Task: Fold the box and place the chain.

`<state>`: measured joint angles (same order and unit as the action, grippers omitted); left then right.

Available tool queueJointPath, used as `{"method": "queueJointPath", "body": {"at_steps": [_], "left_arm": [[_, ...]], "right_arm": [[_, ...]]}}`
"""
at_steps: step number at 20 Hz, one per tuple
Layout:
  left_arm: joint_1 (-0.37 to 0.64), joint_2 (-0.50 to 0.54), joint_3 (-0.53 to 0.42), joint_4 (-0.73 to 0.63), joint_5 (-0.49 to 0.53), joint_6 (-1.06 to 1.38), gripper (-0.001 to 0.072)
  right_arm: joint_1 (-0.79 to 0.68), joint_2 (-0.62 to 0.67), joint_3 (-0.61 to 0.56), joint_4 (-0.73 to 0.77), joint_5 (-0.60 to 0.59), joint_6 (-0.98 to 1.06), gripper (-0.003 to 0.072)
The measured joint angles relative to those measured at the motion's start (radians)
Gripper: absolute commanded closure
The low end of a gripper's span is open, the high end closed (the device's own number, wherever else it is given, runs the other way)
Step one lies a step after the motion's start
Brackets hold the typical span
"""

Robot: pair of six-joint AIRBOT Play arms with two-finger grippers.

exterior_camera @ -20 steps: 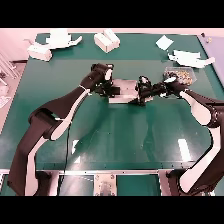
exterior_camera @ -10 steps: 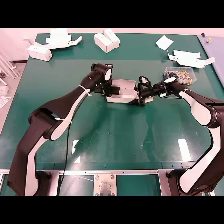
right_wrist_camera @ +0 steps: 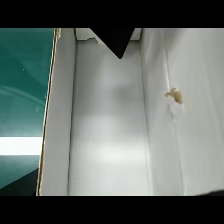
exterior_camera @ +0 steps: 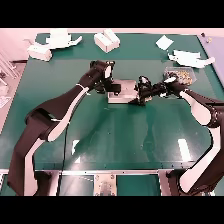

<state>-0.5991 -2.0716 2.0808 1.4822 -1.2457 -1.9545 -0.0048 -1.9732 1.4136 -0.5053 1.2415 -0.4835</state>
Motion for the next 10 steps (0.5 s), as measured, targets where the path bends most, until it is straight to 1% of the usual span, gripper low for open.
{"method": "queueJointPath", "body": {"at_steps": [5,10], "left_arm": [[0.020,0.076,-0.004,0.013,-0.037,0.108,0.0068],[0.033,0.132,-0.023,0.114,-0.105,0.303,0.0068]], "right_arm": [[0.000,0.000,0.000,0.000,0.000,0.000,0.0063],[0.000,0.000,0.000,0.000,0.001,0.000,0.0063]]}}
